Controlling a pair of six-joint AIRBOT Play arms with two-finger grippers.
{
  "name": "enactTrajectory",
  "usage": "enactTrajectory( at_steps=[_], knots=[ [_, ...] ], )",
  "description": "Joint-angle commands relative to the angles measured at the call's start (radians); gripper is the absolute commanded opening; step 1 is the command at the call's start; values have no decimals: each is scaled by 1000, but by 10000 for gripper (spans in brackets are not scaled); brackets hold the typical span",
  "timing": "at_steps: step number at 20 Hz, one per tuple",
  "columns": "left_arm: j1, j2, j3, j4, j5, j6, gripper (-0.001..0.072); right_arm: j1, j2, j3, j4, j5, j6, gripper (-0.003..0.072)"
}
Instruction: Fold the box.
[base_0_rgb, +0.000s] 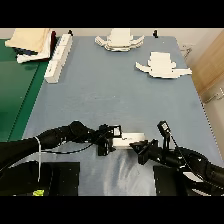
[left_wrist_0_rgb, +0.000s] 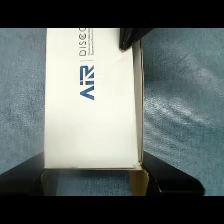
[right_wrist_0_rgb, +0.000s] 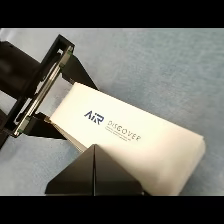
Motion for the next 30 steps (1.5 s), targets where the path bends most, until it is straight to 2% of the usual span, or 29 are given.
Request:
enactTrajectory(
  at_steps=[1, 7, 16, 21, 30],
  knots=[
    [1, -1, 1, 0, 0, 0, 460, 1, -4, -21, 11, 10, 6, 1],
    [1, -1, 0, 0, 0, 0, 460, 1, -63, -23, 18, 8, 5, 1],
    [1, -1, 1, 0, 0, 0, 460, 3, -61, -14, 19, 11, 5, 1],
    [1, -1, 0, 0, 0, 0, 460, 2, -59, 30, 14, 16, 4, 1],
    [1, -1, 1, 0, 0, 0, 460, -1, -59, 196, -167, 217, 2, 1]
  ],
)
